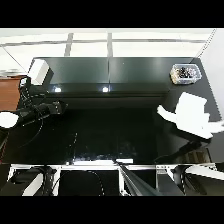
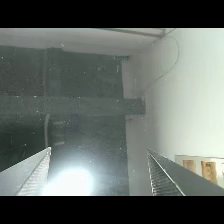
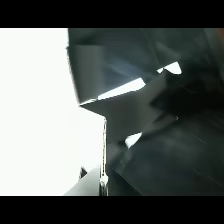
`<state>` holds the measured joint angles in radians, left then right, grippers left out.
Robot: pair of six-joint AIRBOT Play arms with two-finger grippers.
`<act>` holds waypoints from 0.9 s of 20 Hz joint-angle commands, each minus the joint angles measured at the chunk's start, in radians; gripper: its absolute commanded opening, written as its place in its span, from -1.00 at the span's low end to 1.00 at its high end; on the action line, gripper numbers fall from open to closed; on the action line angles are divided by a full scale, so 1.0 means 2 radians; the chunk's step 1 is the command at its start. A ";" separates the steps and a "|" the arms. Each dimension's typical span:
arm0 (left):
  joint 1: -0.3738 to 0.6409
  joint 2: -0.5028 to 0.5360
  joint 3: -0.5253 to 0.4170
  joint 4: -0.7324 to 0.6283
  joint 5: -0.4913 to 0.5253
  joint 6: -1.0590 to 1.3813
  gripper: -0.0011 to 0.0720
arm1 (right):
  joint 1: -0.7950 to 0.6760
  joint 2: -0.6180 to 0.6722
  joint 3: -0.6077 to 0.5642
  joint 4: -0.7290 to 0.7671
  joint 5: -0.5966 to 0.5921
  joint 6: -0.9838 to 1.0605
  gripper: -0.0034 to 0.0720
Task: Fold the box and place the chain.
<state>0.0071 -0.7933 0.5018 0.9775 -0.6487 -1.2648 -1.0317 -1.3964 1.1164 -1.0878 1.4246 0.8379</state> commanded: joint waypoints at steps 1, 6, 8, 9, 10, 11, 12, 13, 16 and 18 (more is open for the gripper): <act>0.000 0.000 0.001 -0.002 -0.006 0.000 0.96 | 0.083 0.052 -0.029 0.075 -0.014 -0.006 -0.87; -0.004 -0.001 0.000 -0.031 -0.007 0.000 0.96 | 0.257 0.132 -0.118 0.172 -0.069 -0.004 -0.87; -0.016 -0.004 0.000 -0.049 -0.006 0.001 0.96 | 0.332 0.162 -0.186 0.238 -0.130 -0.014 -0.87; -0.026 -0.010 0.000 -0.062 -0.006 0.002 0.96 | 0.377 0.175 -0.227 0.266 -0.179 -0.032 -0.87; -0.038 -0.019 0.001 -0.074 -0.006 0.014 0.96 | 0.421 0.181 -0.263 0.285 -0.234 -0.046 -0.87; -0.052 -0.032 0.001 -0.091 -0.005 0.033 0.96 | 0.467 0.181 -0.295 0.298 -0.297 -0.047 -0.87; -0.064 -0.053 0.006 -0.110 -0.008 0.041 0.95 | 0.504 0.180 -0.319 0.306 -0.348 -0.047 -0.87; -0.067 -0.082 0.021 -0.124 -0.023 0.040 0.95 | 0.538 0.181 -0.338 0.312 -0.386 -0.044 -0.87; -0.049 -0.189 0.092 -0.192 -0.111 0.057 0.94 | 0.590 0.180 -0.356 0.312 -0.411 -0.039 -0.87; -0.041 -0.269 0.146 -0.253 -0.196 0.102 0.94 | 0.603 0.180 -0.356 0.312 -0.410 -0.039 -0.87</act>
